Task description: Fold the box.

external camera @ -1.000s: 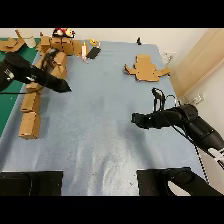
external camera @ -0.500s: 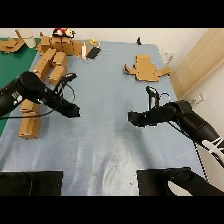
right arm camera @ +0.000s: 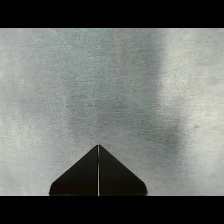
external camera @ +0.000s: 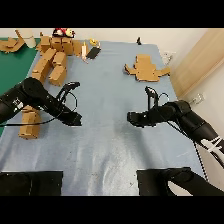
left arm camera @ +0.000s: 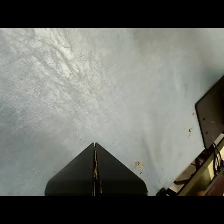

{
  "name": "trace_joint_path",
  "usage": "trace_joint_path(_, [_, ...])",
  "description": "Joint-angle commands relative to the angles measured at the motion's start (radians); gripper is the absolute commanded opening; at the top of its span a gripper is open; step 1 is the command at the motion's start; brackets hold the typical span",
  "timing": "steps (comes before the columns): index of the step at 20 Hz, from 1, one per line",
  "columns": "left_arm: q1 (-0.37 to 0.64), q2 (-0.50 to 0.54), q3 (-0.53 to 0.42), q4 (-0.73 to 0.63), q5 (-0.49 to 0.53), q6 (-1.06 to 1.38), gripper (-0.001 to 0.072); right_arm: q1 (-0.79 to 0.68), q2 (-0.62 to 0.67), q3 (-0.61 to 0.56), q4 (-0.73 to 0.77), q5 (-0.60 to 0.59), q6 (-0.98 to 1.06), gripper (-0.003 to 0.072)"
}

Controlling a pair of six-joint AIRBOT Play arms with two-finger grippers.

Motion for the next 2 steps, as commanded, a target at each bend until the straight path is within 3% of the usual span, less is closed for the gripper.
trace_joint_path(1, [-0.003,0.002,-0.002,0.000,-0.005,-0.004,0.0015,0.000,-0.001,0.001,0.000,0.000,0.000,0.0007])
trace_joint_path(2, [-0.003,0.002,-0.002,0.001,-0.005,-0.004,0.0015,0.000,-0.001,0.001,0.001,0.000,0.000,0.0007])
